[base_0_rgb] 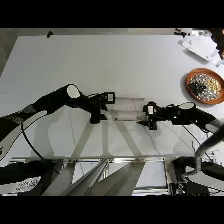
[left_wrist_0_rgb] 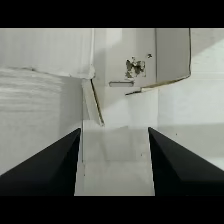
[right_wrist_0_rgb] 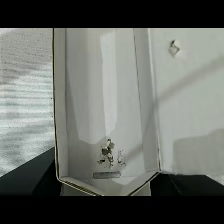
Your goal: Fold the box and place the chain.
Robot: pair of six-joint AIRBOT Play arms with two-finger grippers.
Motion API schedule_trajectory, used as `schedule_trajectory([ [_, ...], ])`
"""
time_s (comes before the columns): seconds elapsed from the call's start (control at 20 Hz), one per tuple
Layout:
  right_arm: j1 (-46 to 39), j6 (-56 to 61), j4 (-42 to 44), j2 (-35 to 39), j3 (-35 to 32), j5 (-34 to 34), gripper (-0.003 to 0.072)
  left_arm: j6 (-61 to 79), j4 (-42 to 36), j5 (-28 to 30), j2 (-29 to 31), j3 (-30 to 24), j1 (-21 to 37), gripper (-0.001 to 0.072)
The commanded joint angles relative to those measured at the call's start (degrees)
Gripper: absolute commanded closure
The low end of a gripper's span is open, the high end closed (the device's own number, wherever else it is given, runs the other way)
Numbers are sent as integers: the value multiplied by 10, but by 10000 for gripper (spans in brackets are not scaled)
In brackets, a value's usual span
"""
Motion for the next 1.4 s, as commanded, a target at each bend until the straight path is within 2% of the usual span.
schedule_trajectory([
  [0.0,0,0,0,0,0,0,267,8,-27,3,-3,0,0,258],
  [0.15,0,0,0,0,0,0,267,38,-63,-1,-3,0,-1,261],
  [0.25,0,0,0,0,0,0,267,46,-71,-3,-3,0,-2,375],
  [1.0,0,0,0,0,0,0,267,46,-125,-21,-6,0,-23,385],
  [1.1,0,0,0,0,0,0,267,47,-124,-12,-6,0,-23,444],
  [1.25,0,0,0,0,0,0,267,48,-124,13,-6,0,-24,452],
  [1.35,0,0,0,0,0,0,267,49,-122,33,-7,0,-26,506],
])
